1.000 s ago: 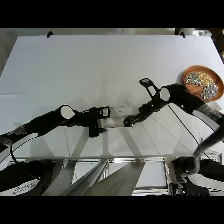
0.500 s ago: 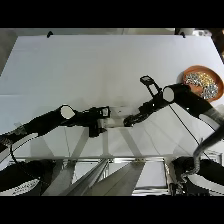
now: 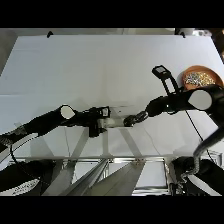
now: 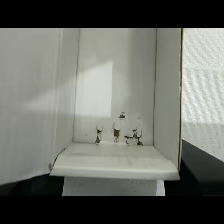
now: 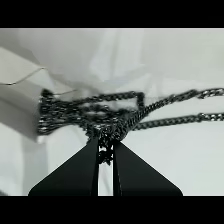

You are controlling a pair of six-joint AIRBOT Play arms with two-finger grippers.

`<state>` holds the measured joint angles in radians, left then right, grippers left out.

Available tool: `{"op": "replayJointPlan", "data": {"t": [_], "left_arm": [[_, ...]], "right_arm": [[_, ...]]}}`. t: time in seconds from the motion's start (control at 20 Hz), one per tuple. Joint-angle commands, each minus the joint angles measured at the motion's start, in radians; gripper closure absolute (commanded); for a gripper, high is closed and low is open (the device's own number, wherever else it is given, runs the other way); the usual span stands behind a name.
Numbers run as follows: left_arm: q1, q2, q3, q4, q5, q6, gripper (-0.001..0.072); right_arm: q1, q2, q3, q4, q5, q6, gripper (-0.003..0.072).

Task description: Fold the box and place the chain.

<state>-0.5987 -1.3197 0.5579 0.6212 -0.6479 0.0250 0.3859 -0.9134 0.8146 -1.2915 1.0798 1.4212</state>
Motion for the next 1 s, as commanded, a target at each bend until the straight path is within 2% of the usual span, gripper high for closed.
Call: {"op": "replayJointPlan", "data": {"t": [0.0, 0.25, 0.6, 0.95], "left_arm": [[0.0, 0.0, -0.001, 0.0, 0.0, 0.0, 0.0502], [0.0, 0.0, -0.001, 0.0, 0.0, 0.0, 0.0502], [0.0, 0.0, -0.001, 0.0, 0.0, 0.0, 0.0502], [0.0, 0.0, -0.001, 0.0, 0.0, 0.0, 0.0502]], "right_arm": [[0.001, 0.09, 0.001, 0.172, 0.023, -0.053, 0.0667], [0.001, 0.099, 0.001, 0.402, 0.033, -0.179, 0.0666], [0.001, 0.098, 0.001, 0.569, -0.005, -0.288, 0.0666], [0.017, 0.073, -0.034, 0.589, -0.028, -0.345, 0.0666]]}}
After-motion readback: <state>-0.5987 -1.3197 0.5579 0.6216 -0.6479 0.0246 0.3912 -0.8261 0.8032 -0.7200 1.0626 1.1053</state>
